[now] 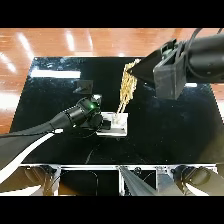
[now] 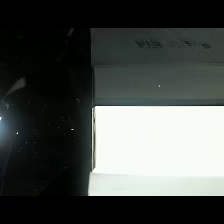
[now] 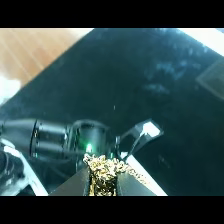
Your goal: Fold the box and place the chain.
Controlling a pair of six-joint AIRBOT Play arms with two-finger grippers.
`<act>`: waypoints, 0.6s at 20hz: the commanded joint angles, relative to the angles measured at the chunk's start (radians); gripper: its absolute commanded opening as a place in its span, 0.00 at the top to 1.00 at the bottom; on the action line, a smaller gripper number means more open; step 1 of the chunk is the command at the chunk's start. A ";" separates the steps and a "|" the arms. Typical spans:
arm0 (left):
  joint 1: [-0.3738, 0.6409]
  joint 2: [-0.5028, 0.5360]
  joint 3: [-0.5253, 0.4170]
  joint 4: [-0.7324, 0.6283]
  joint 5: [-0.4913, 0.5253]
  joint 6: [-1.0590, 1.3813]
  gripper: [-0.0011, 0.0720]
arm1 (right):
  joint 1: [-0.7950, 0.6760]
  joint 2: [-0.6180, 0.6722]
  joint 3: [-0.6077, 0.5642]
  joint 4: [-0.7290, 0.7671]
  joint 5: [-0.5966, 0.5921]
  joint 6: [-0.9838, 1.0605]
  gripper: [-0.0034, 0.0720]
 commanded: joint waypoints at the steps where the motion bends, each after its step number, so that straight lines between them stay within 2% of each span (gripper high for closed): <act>1: 0.000 -0.001 0.000 0.000 0.000 0.000 0.95 | 0.022 0.000 -0.006 -0.025 0.078 0.011 0.92; 6: 0.000 -0.001 0.000 0.000 0.000 0.000 0.95 | 0.070 0.006 -0.055 -0.057 0.124 0.040 0.92; 12: 0.000 -0.001 0.000 0.000 0.000 0.000 0.95 | 0.083 0.006 -0.179 0.003 0.071 0.040 0.93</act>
